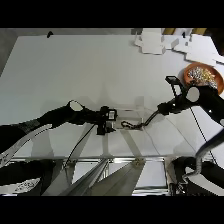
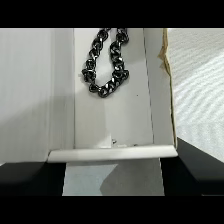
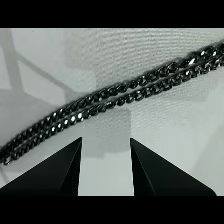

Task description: Fold the box and place the chain.

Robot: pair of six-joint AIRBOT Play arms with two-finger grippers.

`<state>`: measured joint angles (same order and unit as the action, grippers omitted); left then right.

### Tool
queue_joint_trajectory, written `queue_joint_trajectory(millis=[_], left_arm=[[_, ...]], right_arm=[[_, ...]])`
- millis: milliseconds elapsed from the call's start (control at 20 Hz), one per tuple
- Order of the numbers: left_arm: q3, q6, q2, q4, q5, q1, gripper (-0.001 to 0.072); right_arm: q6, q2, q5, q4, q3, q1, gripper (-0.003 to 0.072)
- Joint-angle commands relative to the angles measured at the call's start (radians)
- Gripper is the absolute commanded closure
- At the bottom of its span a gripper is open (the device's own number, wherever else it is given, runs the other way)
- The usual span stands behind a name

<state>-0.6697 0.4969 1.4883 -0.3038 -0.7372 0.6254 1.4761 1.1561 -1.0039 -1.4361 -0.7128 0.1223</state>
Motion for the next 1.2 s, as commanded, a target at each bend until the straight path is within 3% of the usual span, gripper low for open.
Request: queue_joint_trajectory(millis=[0,350,600,700,800,850,1150], left_arm=[[0.000,0.000,0.000,0.000,0.000,0.000,0.0437],[0.000,0.000,0.000,0.000,0.000,0.000,0.0437],[0.000,0.000,0.000,0.000,0.000,0.000,0.0437],[0.000,0.000,0.000,0.000,0.000,0.000,0.0437],[0.000,0.000,0.000,0.000,0.000,0.000,0.0437],[0.000,0.000,0.000,0.000,0.000,0.000,0.0437],[0.000,0.000,0.000,0.000,0.000,0.000,0.0437]], right_arm=[[0.000,0.053,0.032,0.000,0.000,-0.001,0.0392],[0.000,0.089,0.078,-0.009,0.000,-0.001,0.0398],[0.001,0.126,0.082,-0.011,0.000,-0.001,0.0451],[0.001,0.126,0.082,-0.011,0.000,-0.001,0.0531],[0.001,0.126,0.081,-0.011,0.000,-0.001,0.0549],[0.000,0.126,0.079,-0.011,0.000,-0.001,0.0629],[-0.002,0.053,0.052,-0.023,0.000,-0.001,0.0668]])
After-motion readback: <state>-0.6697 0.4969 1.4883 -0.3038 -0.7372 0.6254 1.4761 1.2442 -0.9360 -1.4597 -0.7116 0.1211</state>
